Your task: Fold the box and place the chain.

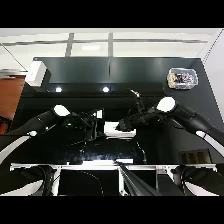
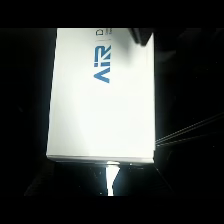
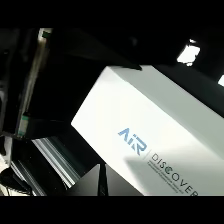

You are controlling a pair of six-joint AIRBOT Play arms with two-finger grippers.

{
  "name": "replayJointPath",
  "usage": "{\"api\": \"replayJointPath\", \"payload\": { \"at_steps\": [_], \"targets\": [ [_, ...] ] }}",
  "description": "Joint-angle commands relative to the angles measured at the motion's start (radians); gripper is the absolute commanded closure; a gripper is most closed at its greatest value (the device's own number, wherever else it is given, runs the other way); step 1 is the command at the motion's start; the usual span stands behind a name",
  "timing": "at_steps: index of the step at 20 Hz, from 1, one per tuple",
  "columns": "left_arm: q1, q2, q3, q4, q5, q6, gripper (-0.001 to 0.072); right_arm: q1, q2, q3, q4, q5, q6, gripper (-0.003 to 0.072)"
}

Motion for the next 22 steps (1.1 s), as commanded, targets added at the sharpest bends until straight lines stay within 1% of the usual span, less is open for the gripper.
{"api": "replayJointPath", "payload": {
  "at_steps": [1,8,12,18,22],
  "targets": [
    [0.0,0.0,0.0,0.0,0.0,0.0,0.0226,0.001,-0.037,-0.003,-0.018,0.003,0.026,0.0641],
    [0.0,0.0,0.0,0.0,0.0,0.0,0.0226,0.001,-0.046,-0.004,-0.094,-0.012,0.078,0.0642],
    [0.0,0.0,0.0,0.0,0.0,0.0,0.0226,0.001,-0.053,-0.006,-0.093,-0.042,0.079,0.0642],
    [0.0,0.0,0.0,0.0,0.0,0.0,0.0226,0.0,-0.082,-0.005,-0.092,-0.047,0.077,0.0642],
    [0.0,0.0,0.0,0.0,0.0,0.0,0.0226,-0.024,-0.044,-0.005,-0.086,-0.002,0.055,0.0641]
  ]
}}
